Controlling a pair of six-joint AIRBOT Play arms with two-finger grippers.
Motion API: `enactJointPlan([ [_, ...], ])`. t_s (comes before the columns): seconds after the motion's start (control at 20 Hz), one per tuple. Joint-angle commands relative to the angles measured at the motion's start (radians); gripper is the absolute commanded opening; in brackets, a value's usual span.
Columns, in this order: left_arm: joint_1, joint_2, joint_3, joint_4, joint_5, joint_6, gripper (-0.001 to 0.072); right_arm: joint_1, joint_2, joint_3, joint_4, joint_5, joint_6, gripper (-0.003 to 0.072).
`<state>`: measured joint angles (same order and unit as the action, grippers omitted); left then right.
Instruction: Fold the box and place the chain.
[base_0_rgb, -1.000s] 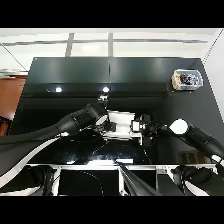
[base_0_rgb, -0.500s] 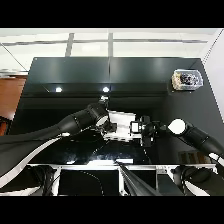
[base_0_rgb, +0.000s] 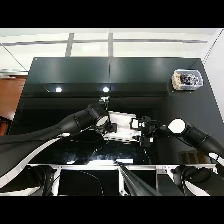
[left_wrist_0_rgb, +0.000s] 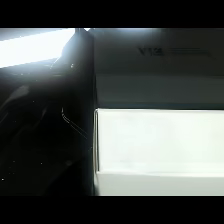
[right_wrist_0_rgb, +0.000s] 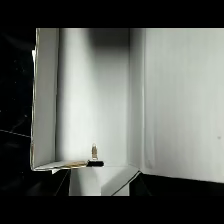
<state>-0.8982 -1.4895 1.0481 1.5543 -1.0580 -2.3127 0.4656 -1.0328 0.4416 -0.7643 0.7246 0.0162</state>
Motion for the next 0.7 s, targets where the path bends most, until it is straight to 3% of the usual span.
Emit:
enactJointPlan([
  [0.0,0.000,-0.001,0.000,-0.002,0.002,0.000,0.0028,-0.001,0.000,0.000,-0.050,-0.006,0.077,0.0485],
  [0.2,0.000,-0.001,0.000,-0.002,0.002,0.000,0.0028,0.000,0.002,0.000,-0.106,-0.003,0.137,0.0511],
  [0.3,0.000,-0.001,0.000,-0.002,0.002,0.000,0.0028,0.000,0.002,0.000,-0.100,0.002,0.138,0.0435],
  [0.4,0.000,-0.001,0.000,-0.002,0.002,0.000,0.0028,0.000,0.002,0.000,-0.100,0.023,0.138,0.0431],
  [0.45,0.000,-0.001,0.000,-0.002,0.002,0.000,0.0028,0.000,0.002,0.000,-0.100,0.033,0.145,0.0360],
  [0.65,0.000,-0.001,0.000,-0.002,0.002,0.000,0.0028,0.000,0.002,0.000,-0.051,0.035,0.167,0.0358],
])
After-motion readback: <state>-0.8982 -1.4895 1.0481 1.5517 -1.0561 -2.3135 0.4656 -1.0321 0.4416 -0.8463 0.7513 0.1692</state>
